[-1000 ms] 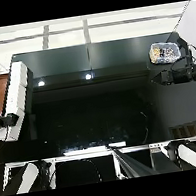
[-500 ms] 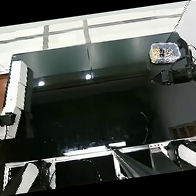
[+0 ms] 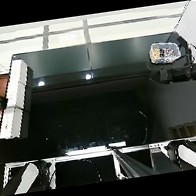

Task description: Fold the box and place the chain.

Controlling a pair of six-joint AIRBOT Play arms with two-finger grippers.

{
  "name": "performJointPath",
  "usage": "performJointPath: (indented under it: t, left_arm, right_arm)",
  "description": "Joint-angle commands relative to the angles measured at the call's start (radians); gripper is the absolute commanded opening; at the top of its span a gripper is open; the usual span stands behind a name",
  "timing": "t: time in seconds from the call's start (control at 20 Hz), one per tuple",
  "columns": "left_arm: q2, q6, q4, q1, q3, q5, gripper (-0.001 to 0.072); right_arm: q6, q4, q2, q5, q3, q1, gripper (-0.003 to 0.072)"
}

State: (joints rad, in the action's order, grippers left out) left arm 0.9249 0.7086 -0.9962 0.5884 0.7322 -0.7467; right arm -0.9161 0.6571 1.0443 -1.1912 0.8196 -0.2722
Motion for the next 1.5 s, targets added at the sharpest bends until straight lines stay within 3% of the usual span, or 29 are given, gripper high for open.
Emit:
performJointPath:
  t: [0.0,0.05,0.1,0.15,0.3,0.45,0.55,0.75,1.45]
  left_arm:
    - [0.001,0.001,0.289,-0.101,0.143,-0.062,0.0558]
    - [0.001,0.001,0.308,-0.171,0.17,-0.061,0.0396]
    - [0.001,-0.004,0.3,-0.253,0.19,-0.061,0.0151]
    - [0.001,-0.014,0.299,-0.327,0.195,-0.059,0.0021]
    - [0.009,-0.014,0.292,-0.575,0.171,0.027,0.0021]
    - [0.017,-0.012,0.216,-0.738,0.07,0.282,0.0023]
    - [0.032,0.032,0.216,-0.739,0.032,0.309,0.0024]
    - [0.04,0.085,0.219,-0.718,0.021,0.257,0.0024]
    - [0.04,0.084,0.219,-0.72,0.02,0.245,0.0024]
  right_arm:
    - [0.021,-0.024,0.002,0.15,0.005,0.108,0.0012]
    - [0.021,-0.007,0.003,0.212,0.011,0.163,0.0011]
    - [0.015,0.023,0.005,0.278,0.021,0.216,0.0011]
    - [-0.007,0.061,0.007,0.341,0.032,0.254,0.0012]
    - [-0.119,0.203,0.034,0.487,0.059,0.293,0.0012]
    - [-0.154,0.333,0.093,0.523,0.059,0.266,0.0011]
    - [-0.154,0.354,0.136,0.516,0.058,0.23,0.0012]
    - [-0.154,0.367,0.154,0.52,0.058,0.16,0.0012]
    - [-0.153,0.368,0.154,0.521,0.058,0.157,0.0012]
